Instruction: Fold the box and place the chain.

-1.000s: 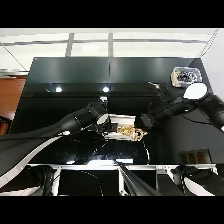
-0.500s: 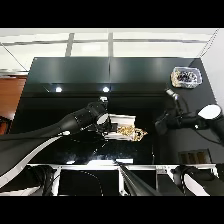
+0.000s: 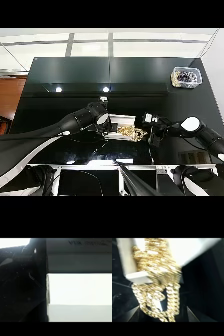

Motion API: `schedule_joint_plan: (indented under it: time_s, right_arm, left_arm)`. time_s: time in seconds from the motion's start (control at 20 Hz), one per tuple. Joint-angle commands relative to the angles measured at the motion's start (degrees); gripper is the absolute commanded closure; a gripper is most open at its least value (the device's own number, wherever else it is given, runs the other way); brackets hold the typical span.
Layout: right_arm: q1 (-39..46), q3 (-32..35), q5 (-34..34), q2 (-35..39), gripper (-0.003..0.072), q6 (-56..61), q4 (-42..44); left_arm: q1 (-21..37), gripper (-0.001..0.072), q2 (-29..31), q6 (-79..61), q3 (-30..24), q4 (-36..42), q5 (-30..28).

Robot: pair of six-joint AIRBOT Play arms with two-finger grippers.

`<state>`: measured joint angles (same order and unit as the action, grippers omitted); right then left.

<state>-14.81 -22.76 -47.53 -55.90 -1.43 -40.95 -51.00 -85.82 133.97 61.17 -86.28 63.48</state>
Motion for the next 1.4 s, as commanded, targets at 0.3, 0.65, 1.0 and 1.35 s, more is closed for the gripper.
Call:
schedule_joint_plan:
  time_s: [0.3, 0.65, 1.0, 1.35]
  right_arm:
    - [-4.76, 0.55, 7.10, -0.92, -0.0034, -4.48, -2.67]
    - [-4.74, 0.83, 3.23, -0.92, -0.0034, -4.83, -2.64]
    - [-4.90, 1.07, 7.17, -1.66, -0.0034, -4.83, -2.56]
    - [-6.99, 1.11, 8.90, -3.02, -0.0034, -4.83, -2.56]
  left_arm:
    - [0.02, 0.0678, 0.00, 0.00, 0.02, -0.02, 0.00]
    - [0.02, 0.0678, 0.00, 0.00, 0.02, -0.02, -0.04]
    - [0.02, 0.0678, 0.00, 0.00, 0.02, -0.02, -0.68]
    - [0.02, 0.0678, 0.00, 0.00, 0.02, 0.02, -1.51]
